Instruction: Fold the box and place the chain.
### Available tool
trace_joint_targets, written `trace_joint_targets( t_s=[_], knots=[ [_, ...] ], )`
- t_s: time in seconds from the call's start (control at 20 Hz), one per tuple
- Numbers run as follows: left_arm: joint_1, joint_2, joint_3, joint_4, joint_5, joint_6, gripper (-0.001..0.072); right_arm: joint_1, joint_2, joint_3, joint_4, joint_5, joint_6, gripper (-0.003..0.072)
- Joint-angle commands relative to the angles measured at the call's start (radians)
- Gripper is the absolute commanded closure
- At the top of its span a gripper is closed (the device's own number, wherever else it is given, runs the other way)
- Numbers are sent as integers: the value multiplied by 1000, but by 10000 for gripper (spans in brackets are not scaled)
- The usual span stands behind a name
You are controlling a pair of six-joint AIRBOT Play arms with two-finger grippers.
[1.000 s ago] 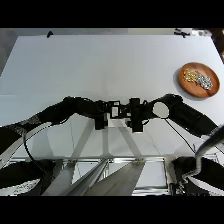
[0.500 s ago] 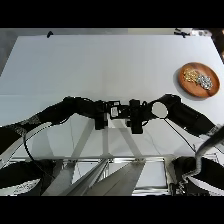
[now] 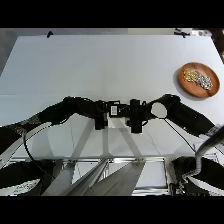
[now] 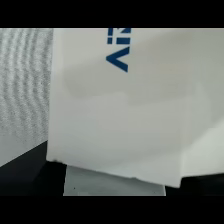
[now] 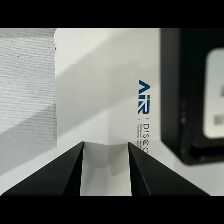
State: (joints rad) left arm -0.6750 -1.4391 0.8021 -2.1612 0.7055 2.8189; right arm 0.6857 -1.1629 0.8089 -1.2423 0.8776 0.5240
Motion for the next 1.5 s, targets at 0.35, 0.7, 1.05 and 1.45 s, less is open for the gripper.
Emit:
trace_joint_targets(
  t_s=[0.35,0.7,1.05,1.45],
  knots=[
    [0,1,0,0,0,2,314,0,13,3,-35,-29,29,407],
    [0,1,0,0,0,2,314,0,38,12,-37,-34,48,408],
    [0,1,0,0,0,2,314,0,50,12,51,45,19,339],
    [0,1,0,0,0,2,314,0,5,12,124,40,-23,189]
  ],
)
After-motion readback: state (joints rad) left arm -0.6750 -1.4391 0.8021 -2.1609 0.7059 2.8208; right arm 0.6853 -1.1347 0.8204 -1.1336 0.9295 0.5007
